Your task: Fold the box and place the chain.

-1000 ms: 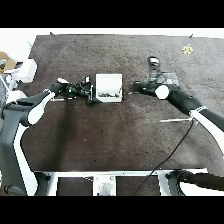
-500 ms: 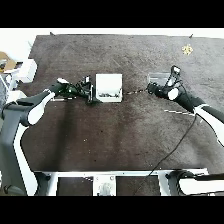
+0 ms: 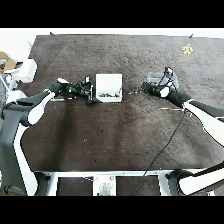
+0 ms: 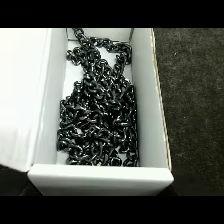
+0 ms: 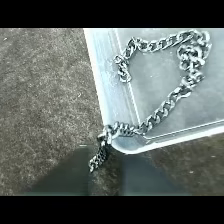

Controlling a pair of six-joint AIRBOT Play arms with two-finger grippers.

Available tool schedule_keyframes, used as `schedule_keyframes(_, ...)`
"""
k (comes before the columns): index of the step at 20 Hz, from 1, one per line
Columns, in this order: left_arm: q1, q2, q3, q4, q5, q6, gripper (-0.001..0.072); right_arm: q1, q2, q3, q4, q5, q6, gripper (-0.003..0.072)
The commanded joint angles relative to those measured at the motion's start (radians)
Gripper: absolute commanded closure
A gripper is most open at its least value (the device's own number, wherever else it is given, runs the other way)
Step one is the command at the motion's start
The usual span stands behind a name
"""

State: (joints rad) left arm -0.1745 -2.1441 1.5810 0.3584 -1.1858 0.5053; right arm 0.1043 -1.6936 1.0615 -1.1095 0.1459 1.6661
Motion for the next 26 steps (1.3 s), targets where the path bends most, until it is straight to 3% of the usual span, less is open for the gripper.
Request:
schedule_keyframes(1,0.001,0.001,0.001,0.000,0.000,0.000,0.0417,0.003,-0.025,0.022,0.042,0.022,0.000,0.0684)
schedule_keyframes(4,0.001,0.001,0.001,0.000,0.000,0.000,0.0417,0.016,0.070,0.013,0.037,0.069,-0.019,0.0684)
schedule_keyframes(9,0.001,0.001,0.001,0.000,0.000,0.000,0.0417,0.105,0.424,0.006,0.037,0.101,-0.180,0.0684)
schedule_keyframes(12,0.001,0.001,0.001,0.000,0.000,0.000,0.0417,0.190,0.557,0.006,0.033,0.102,-0.218,0.0684)
schedule_keyframes(15,0.001,0.001,0.001,0.000,0.000,0.000,0.0417,0.291,0.596,0.007,0.033,0.061,-0.220,0.0684)
schedule_keyframes(21,0.001,0.001,0.001,0.000,0.000,0.000,0.0417,0.460,0.595,0.009,0.033,-0.200,-0.238,0.0684)
schedule_keyframes(26,0.001,0.001,0.001,0.000,0.000,0.000,0.0417,0.510,0.528,0.013,0.034,-0.229,-0.230,0.0684)
